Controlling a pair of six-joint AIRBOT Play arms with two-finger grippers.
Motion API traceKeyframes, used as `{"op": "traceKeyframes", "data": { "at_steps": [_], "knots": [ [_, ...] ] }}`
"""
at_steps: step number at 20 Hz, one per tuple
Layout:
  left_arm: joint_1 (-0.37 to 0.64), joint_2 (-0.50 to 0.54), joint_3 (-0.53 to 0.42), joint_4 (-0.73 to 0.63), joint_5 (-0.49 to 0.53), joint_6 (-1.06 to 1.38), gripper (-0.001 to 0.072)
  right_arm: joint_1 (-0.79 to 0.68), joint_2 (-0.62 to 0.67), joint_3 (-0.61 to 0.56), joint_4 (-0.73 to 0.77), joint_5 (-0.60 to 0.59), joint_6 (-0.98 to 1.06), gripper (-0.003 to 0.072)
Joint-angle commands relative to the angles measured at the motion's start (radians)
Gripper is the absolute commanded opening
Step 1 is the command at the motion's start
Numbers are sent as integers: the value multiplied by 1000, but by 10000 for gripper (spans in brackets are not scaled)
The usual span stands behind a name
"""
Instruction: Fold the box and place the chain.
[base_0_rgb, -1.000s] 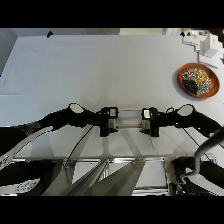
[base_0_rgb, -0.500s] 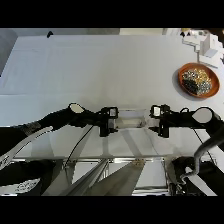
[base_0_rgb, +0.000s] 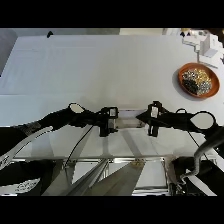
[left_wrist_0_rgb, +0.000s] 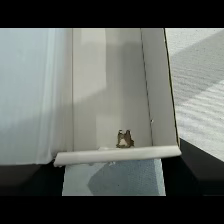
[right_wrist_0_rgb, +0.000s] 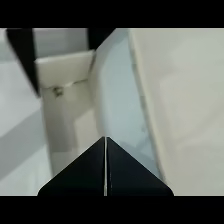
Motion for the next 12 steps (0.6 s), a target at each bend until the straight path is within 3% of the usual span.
{"op": "traceKeyframes", "data": {
  "at_steps": [1,6,12],
  "knots": [
    [0,1,0,0,0,1,139,27,-90,15,132,-162,-51,21],
    [0,1,0,0,0,0,139,26,-263,27,125,-287,31,21],
    [0,1,0,0,0,1,139,26,-307,27,79,-232,55,21]
  ]
}}
